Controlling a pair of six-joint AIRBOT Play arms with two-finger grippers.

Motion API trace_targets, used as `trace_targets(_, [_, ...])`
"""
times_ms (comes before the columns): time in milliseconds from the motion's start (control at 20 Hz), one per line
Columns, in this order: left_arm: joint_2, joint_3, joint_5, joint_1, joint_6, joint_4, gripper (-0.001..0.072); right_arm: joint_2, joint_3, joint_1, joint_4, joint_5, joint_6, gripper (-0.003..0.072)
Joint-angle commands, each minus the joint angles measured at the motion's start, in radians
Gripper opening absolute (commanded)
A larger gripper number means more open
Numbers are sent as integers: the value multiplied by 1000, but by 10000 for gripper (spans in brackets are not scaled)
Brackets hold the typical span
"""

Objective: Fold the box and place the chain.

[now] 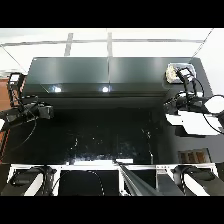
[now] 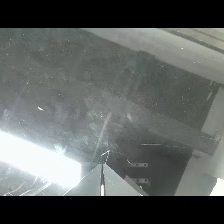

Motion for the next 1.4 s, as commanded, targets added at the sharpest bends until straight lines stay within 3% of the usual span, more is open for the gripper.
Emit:
trace_targets(0, [0,0,0,0,0,0,26,0,0,1,0,0,0,16])
trace_targets(650, [0,0,0,0,0,0,26,0,0,1,6,0,1,16])
trace_targets(800, [0,0,0,0,0,0,26,0,0,1,109,-19,0,16])
trace_targets(900, [0,0,0,0,0,0,26,-1,0,1,177,-109,1,17])
trace_targets(950, [0,0,0,0,0,0,26,-1,0,1,163,-164,2,46])
trace_targets(1000, [0,0,3,0,0,-1,26,-4,0,0,136,-239,27,401])
trace_targets(1050, [-3,0,26,0,0,-15,26,-10,0,-2,106,-301,55,708])
trace_targets(1150, [-5,0,80,0,0,-29,26,-27,0,-34,-27,-378,109,710])
trace_targets(1200, [-5,0,103,0,0,-34,26,-45,0,-91,-126,-417,234,710])
trace_targets(1350, [-5,0,116,0,0,-40,26,-125,32,-401,-317,-447,614,709])
